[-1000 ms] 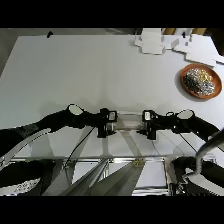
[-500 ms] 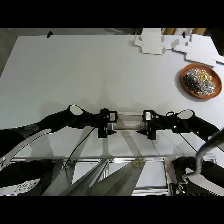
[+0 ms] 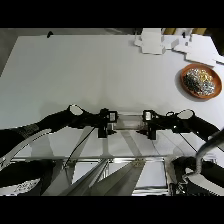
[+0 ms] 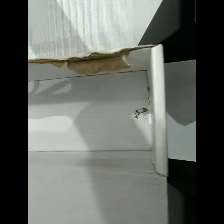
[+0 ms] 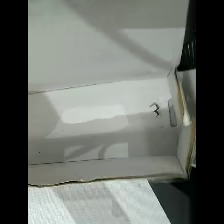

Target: Fold the box and place the chain.

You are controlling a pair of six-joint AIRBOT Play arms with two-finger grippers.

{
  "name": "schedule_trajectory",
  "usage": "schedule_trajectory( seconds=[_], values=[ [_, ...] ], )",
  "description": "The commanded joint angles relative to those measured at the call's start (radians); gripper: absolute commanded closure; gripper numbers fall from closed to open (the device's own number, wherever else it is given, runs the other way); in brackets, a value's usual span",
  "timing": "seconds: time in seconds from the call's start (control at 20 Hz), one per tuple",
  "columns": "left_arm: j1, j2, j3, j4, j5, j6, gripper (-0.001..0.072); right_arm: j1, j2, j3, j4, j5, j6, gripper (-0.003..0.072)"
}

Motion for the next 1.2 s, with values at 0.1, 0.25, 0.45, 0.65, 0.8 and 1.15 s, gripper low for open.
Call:
schedule_trajectory(
  seconds=[0.1,0.25,0.45,0.65,0.8,1.15],
  values=[
    [0.000,0.000,-0.001,0.002,-0.002,0.000,0.0368,0.000,0.042,0.000,-0.030,0.045,0.093,-0.0020],
    [0.000,0.000,0.000,0.003,-0.002,0.000,0.0368,0.000,0.132,0.000,-0.171,0.056,0.243,-0.0019],
    [0.000,0.000,-0.001,0.003,-0.005,0.000,0.0368,-0.002,0.300,0.000,-0.410,0.078,0.439,-0.0016],
    [0.000,0.000,-0.001,0.002,-0.006,0.000,0.0368,-0.097,0.449,0.000,-0.499,0.194,0.515,-0.0012],
    [0.000,0.000,0.000,0.002,-0.006,0.000,0.0368,-0.127,0.557,0.000,-0.457,0.251,0.535,-0.0011],
    [0.000,0.000,0.000,0.003,-0.006,0.000,0.0368,-0.127,0.559,0.000,0.023,0.277,0.480,0.0557]
  ],
)
